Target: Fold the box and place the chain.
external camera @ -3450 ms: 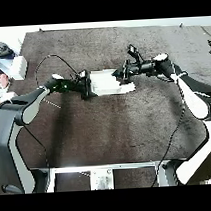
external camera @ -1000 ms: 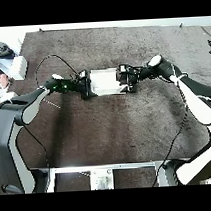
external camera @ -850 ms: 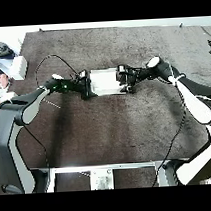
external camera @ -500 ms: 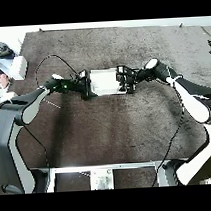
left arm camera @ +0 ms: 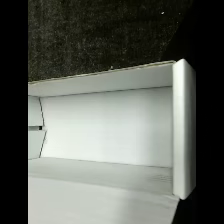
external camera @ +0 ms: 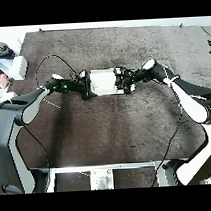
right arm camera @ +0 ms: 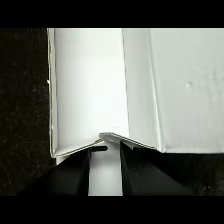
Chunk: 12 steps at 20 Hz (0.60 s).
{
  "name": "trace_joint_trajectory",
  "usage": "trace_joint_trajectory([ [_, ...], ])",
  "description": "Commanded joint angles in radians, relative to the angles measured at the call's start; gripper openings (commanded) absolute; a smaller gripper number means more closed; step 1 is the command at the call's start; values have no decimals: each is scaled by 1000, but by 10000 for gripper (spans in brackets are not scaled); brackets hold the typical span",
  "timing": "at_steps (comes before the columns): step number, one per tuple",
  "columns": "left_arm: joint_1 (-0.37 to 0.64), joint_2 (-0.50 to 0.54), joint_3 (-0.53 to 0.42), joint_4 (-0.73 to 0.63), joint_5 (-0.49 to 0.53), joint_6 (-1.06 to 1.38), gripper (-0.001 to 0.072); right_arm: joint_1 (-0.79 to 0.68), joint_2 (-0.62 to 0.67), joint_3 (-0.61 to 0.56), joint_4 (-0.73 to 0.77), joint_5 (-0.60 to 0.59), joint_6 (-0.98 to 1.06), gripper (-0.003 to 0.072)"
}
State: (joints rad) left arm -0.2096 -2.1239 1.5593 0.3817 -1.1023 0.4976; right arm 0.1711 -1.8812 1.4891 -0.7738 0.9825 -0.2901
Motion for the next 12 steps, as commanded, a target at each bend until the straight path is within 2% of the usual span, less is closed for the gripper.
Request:
trace_joint_trajectory([
  [1, 1, -1, 1, 0, 0, 0, 356, 3, -11, 0, 61, 1, -59, 202],
  [5, 1, -1, 1, 0, 0, 0, 356, 3, -21, 0, 80, 9, -59, 205],
  [6, 1, -1, 1, 0, 0, 0, 356, 3, -21, 0, 84, 19, -78, 253],
  [10, 1, -1, 1, 0, 0, 0, 356, 5, -21, 0, 90, 49, -116, 264],
  [11, 1, -1, 1, 0, 0, 0, 356, 5, -21, 0, 90, 52, -120, 394],
  [12, 1, -1, 1, 0, 0, 0, 356, 5, -21, 0, 90, 61, -131, 409],
])
